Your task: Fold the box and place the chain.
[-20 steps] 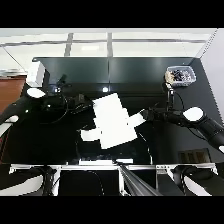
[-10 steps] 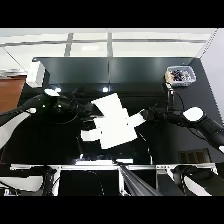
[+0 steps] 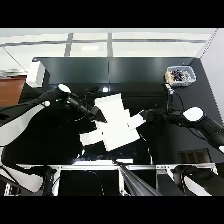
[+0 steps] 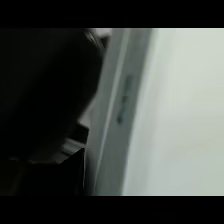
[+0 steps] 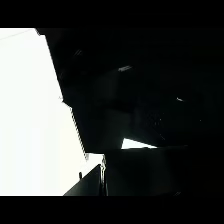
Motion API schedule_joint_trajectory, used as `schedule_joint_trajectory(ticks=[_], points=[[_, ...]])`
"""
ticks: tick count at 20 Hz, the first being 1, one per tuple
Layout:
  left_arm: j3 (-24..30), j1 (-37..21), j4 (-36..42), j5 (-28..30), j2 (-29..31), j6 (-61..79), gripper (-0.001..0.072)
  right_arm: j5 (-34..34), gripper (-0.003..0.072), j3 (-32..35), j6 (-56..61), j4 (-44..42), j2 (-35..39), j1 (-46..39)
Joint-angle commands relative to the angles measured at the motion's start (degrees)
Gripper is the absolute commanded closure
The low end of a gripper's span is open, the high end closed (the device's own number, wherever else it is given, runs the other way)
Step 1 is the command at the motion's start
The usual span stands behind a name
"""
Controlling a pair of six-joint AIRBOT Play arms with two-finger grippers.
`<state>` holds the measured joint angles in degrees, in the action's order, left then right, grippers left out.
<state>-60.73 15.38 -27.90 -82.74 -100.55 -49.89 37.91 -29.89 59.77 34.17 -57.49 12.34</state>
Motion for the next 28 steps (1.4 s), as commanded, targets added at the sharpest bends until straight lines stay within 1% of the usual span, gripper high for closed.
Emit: schedule_joint_trajectory(ticks=[1, 4, 6, 7, 8, 9, 10, 11, 12, 14, 15, 16, 17, 18, 19, 20, 21, 23, 24, 26, 28], points=[[-4.42, 0.42, -4.48, -4.96, -1.53, 1.49, 0.0520, 0.52, 0.0673, 0.04, 0.02, 0.15, 0.00, 0.07], [-5.64, 0.42, -5.09, -4.57, -1.53, 1.62, 0.0689, 0.55, 0.0673, 0.04, 0.02, 0.15, 0.00, 0.07], [-5.62, 0.42, -5.42, -4.50, -1.53, 1.86, 0.0689, 0.44, 0.0671, 0.04, 0.02, 0.15, 0.00, 0.07], [-5.62, 0.42, -5.64, -4.48, -1.53, 1.99, 0.0689, 0.37, 0.0556, 0.02, 0.00, 0.31, 0.00, 0.02], [-5.62, 0.39, -5.88, -4.55, -1.51, 1.97, 0.0690, 0.28, 0.0206, -0.02, 0.00, 0.57, 0.02, -0.50], [-5.62, 0.42, -6.08, -5.22, -1.38, 1.86, 0.0691, 0.90, 0.0014, -0.24, -0.02, 1.03, 0.04, -1.60], [-5.60, 0.42, -6.23, -7.21, -1.07, 1.86, 0.0692, 3.02, 0.0013, -1.11, -0.02, 2.80, 0.11, -3.15], [-5.35, 0.57, -6.45, -9.09, -0.26, 1.88, 0.0693, 6.58, 0.0014, -2.60, -0.04, 5.05, 0.37, -5.25], [-4.76, 0.90, -7.74, -9.33, 1.33, 1.88, 0.0694, 11.08, 0.0015, -4.48, -0.28, 7.48, 0.87, -7.52], [-1.68, 2.29, -10.03, -6.40, 7.21, 2.23, 0.0694, 20.00, 0.0016, -8.24, -2.19, 12.92, 2.03, -10.88], [1.33, 3.19, -10.16, -3.96, 11.76, 4.83, 0.0694, 23.93, 0.0016, -9.88, -4.68, 16.31, 2.75, -11.87], [5.38, 4.31, -9.55, 1.01, 17.20, 10.34, 0.0693, 26.47, 0.0016, -10.99, -7.72, 19.96, 3.34, -12.09], [9.33, 5.46, -8.66, 7.06, 22.14, 17.88, 0.0692, 26.80, 0.0016, -11.41, -9.97, 22.88, 3.52, -12.09], [13.11, 6.82, -8.76, 14.21, 26.67, 26.40, 0.0689, 26.10, 0.0016, -11.39, -10.80, 24.48, 3.48, -12.11], [15.91, 7.89, -8.76, 19.56, 29.70, 35.52, 0.0688, 24.06, 0.0016, -11.41, -10.80, 25.29, 3.45, -12.09], [17.68, 8.87, -9.01, 23.54, 31.52, 46.66, 0.0688, 21.24, 0.0016, -11.41, -10.78, 25.22, 3.45, -12.11], [17.81, 9.55, -9.51, 25.55, 31.71, 54.40, 0.0688, 19.06, 0.0016, -11.41, -10.49, 23.89, 3.45, -12.09], [17.46, 10.32, -9.75, 31.32, 30.27, 56.30, 0.0688, 17.35, 0.0016, -11.37, -11.43, 17.68, 3.37, -12.00], [17.42, 10.75, -10.38, 35.12, 29.24, 56.65, 0.0688, 16.72, 0.0015, -11.34, -16.00, 16.63, 3.17, -11.08], [17.03, 10.88, -12.33, 40.44, 26.60, 57.40, 0.0688, 17.92, 0.0016, -11.32, -26.45, 19.10, 2.99, -8.48], [16.52, 10.69, -12.48, 40.72, 23.58, 57.40, 0.0688, 17.90, 0.0015, -10.93, -29.44, 19.41, 2.69, -5.88]])
